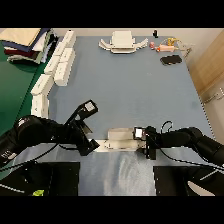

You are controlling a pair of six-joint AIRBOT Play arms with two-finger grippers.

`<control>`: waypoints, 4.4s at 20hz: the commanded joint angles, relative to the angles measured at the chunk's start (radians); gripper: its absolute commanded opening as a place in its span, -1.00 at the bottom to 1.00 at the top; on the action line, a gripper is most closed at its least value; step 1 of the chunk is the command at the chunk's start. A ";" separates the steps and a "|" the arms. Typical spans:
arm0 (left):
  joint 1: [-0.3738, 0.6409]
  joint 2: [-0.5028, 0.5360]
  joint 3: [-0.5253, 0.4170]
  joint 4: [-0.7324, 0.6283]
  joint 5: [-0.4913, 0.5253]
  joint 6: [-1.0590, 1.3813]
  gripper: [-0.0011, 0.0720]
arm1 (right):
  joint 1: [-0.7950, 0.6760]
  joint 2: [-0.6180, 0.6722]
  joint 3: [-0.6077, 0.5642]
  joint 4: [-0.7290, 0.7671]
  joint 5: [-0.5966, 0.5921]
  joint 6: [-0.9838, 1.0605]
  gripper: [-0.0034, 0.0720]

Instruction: Fold the box.

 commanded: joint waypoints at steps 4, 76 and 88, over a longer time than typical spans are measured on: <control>-0.005 -0.095 -0.048 0.092 0.082 0.325 0.88 | 0.001 0.000 0.000 0.001 0.000 0.001 0.32; -0.011 -0.394 -0.177 -0.669 0.415 1.177 0.53 | 0.001 0.000 0.000 0.000 0.000 0.001 0.32; -0.009 -0.304 -0.165 -0.311 0.368 0.600 -0.93 | 0.001 0.000 0.000 0.000 0.000 0.001 0.32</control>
